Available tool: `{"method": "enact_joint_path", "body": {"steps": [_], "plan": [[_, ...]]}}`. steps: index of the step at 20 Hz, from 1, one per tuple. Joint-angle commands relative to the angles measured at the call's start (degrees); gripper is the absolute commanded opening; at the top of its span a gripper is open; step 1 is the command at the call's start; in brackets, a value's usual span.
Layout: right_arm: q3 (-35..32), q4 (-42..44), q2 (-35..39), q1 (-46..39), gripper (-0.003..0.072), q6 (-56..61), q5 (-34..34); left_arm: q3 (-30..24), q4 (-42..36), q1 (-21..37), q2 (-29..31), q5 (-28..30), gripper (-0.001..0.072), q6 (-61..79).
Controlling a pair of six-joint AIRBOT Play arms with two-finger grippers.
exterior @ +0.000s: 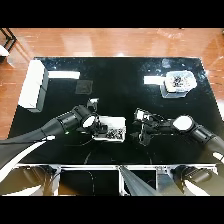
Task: Fold the box and place the chain.
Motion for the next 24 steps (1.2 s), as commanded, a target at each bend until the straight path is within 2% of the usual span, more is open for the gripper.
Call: {"method": "enact_joint_path", "body": {"steps": [1, 9, 24], "plan": [[-0.15, 7.56, -2.38, 0.15, 0.0531, -7.34, -0.48, 0.00, 0.02, 0.04, 0.00, 0.00, 0.0027, -0.02], [-0.09, 11.76, -4.85, 0.15, 0.0530, -12.70, -0.70, 0.00, -0.02, 0.04, 0.00, -0.07, 0.0027, -0.02], [-0.09, 12.50, -5.35, 0.17, 0.0530, -12.70, -0.37, 0.00, 0.00, 0.04, 0.00, -0.09, 0.0027, -0.02]]}}
